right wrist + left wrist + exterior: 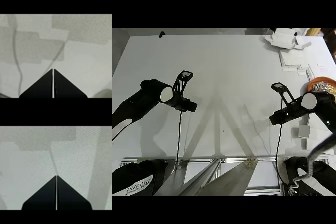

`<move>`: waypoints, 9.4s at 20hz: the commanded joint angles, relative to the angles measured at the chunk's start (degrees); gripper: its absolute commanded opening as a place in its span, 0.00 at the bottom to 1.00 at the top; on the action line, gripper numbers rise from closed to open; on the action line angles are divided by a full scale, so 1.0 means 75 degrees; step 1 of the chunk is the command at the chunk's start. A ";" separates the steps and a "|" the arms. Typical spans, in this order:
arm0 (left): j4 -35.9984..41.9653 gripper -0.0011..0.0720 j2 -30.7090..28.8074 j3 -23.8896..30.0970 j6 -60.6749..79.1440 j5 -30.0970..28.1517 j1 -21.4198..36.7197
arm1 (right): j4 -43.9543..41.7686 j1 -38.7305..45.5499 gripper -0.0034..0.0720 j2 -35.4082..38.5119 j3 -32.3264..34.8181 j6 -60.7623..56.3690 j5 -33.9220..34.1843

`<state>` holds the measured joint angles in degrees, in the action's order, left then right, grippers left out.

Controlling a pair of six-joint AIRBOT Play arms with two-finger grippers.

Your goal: Fold the box and place the chain.

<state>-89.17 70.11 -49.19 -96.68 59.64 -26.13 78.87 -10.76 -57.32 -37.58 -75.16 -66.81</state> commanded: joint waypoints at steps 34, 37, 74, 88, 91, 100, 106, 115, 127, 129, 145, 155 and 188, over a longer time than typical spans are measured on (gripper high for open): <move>-0.0003 0.03 -0.0006 0.0003 0.0003 0.0000 -0.0003 | 0.5791 0.7309 0.48 -0.0947 -0.0277 -0.1947 0.0364; -0.0003 0.03 -0.0006 0.0003 0.0003 0.0000 -0.0003 | 0.5770 0.7146 0.06 -0.0866 -0.0280 -0.1938 0.0009; 0.8582 0.50 0.1547 0.0006 0.8046 -0.0201 -0.0691 | 0.0647 -0.1620 0.06 0.2133 0.0726 -0.2407 0.0280; 0.8183 0.87 0.1373 0.0003 0.6484 0.0350 0.1052 | 0.0621 -0.1617 0.06 0.2133 0.0726 -0.2407 0.0201; 0.8475 0.87 0.1664 0.0003 0.6706 0.0233 0.0600 | 0.0615 -0.1617 0.06 0.2133 0.0726 -0.2407 0.0201; 0.9955 0.66 0.2745 0.0000 0.7764 -0.0061 -0.0166 | 0.0618 -0.1617 0.06 0.2133 0.0726 -0.2407 0.0204; 0.9943 0.28 0.2728 -0.0026 0.8515 0.0038 -0.0181 | 0.0618 -0.1617 0.06 0.2133 0.0726 -0.2407 0.0210; 0.8110 0.02 0.2524 -0.0871 1.1817 0.0219 -0.0874 | 0.0629 -0.1617 0.45 0.2139 0.0157 -0.2235 -0.0102; 0.7484 0.02 0.2602 -0.0918 1.3266 -0.1699 -0.1725 | 0.0906 -0.1620 0.52 0.2151 -0.0638 -0.0985 -0.1049; 0.7484 0.02 0.2716 -0.0918 1.3266 -0.1751 -0.1737 | 0.0903 -0.1617 0.52 0.2151 -0.0638 -0.0554 -0.0833; 0.7481 0.06 0.2824 -0.0918 1.3216 -0.1891 -0.1737 | 0.0903 -0.1620 0.40 0.2151 -0.0638 0.0417 -0.0845; 0.7248 0.01 0.2151 -0.0918 1.3289 -0.2404 -0.2072 | 0.0909 -0.1617 0.40 0.2151 -0.0638 0.0431 -0.1236; 0.6939 0.07 0.2626 -0.0918 1.3289 -0.2267 -0.2148 | 0.0909 -0.1617 0.34 0.2151 -0.0638 0.0513 -0.0956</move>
<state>-37.58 89.91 -56.01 2.98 42.94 -42.24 85.71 -22.87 -41.23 -42.30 -71.46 -73.95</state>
